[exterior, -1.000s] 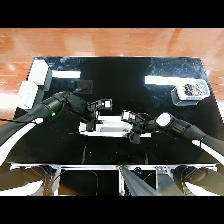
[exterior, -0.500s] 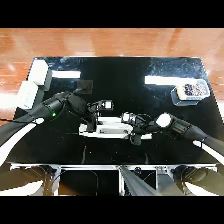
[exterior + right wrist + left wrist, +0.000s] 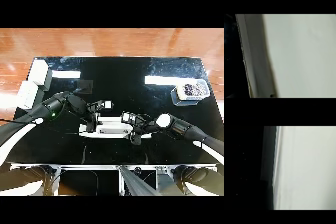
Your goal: Fold the box and place the chain.
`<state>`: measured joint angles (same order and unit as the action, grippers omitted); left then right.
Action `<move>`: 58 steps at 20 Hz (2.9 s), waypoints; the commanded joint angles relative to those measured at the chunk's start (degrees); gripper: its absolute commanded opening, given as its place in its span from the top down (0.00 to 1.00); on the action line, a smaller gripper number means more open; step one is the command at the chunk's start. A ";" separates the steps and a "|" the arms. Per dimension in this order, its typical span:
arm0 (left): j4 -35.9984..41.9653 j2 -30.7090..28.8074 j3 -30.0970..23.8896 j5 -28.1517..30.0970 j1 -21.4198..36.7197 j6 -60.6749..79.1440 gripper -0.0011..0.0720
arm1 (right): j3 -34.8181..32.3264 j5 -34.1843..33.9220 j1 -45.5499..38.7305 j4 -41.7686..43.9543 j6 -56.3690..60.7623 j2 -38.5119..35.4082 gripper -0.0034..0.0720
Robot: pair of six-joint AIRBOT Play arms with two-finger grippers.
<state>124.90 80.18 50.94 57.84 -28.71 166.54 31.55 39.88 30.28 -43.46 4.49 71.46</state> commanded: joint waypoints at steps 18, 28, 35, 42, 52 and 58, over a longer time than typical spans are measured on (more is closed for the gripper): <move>-3.85 -0.24 4.63 8.41 0.04 -14.86 0.16 | -0.02 -1.92 -0.04 0.09 0.50 0.07 0.27; -19.58 -0.92 10.01 28.44 5.25 -38.66 0.15 | -0.02 -2.19 -0.04 0.09 0.50 0.07 0.27; -8.92 -5.79 5.60 32.83 11.26 -41.90 0.96 | -0.02 -2.19 -0.04 -0.07 0.50 0.07 0.27; 3.80 -29.27 -15.19 5.86 4.57 -41.86 0.96 | -0.02 -2.21 -0.04 0.00 0.50 0.07 0.27; 3.52 -28.61 -22.60 -37.20 -15.45 -40.76 0.96 | -0.02 -2.23 -0.04 1.22 0.48 0.09 0.27; 3.13 -22.32 -22.49 -43.69 -17.53 -40.72 0.96 | -0.02 -2.19 -0.04 1.20 0.48 0.11 0.27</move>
<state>128.46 55.57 28.58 20.08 -44.49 125.80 31.55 37.58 30.24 -42.52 4.95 71.55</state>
